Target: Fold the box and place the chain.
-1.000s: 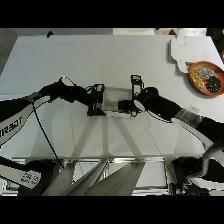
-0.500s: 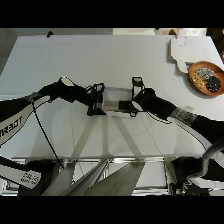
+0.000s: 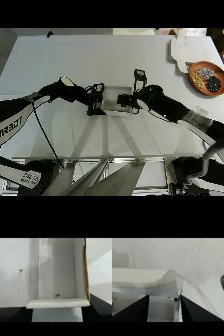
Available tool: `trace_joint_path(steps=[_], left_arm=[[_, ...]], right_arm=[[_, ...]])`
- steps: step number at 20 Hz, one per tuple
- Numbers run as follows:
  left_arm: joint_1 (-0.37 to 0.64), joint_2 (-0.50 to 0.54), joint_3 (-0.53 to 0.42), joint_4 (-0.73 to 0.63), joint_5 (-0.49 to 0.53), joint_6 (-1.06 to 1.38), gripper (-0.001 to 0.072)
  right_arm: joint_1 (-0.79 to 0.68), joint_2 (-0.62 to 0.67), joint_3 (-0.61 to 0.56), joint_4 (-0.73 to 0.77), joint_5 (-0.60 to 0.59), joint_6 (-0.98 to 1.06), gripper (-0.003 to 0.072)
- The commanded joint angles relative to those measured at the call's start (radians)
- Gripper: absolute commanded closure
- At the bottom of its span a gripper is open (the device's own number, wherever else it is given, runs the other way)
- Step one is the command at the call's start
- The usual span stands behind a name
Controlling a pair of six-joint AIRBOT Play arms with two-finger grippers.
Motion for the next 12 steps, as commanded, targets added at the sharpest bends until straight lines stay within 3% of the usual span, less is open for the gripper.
trace_joint_path(steps=[1, 5, 12], left_arm=[[0.0, -0.001, 0.0, 0.0, -0.002, -0.001, 0.0329], [0.0, -0.001, 0.0, 0.0, -0.002, -0.001, 0.0329], [0.0, -0.001, 0.0, 0.0, -0.002, -0.001, 0.0329]], right_arm=[[-0.006, 0.111, 0.0, 0.001, 0.1, -0.008, 0.0278], [-0.068, 0.237, 0.0, -0.021, 0.244, -0.014, 0.0277], [-0.405, 0.41, 0.0, -0.178, 0.277, -0.232, 0.0277]])
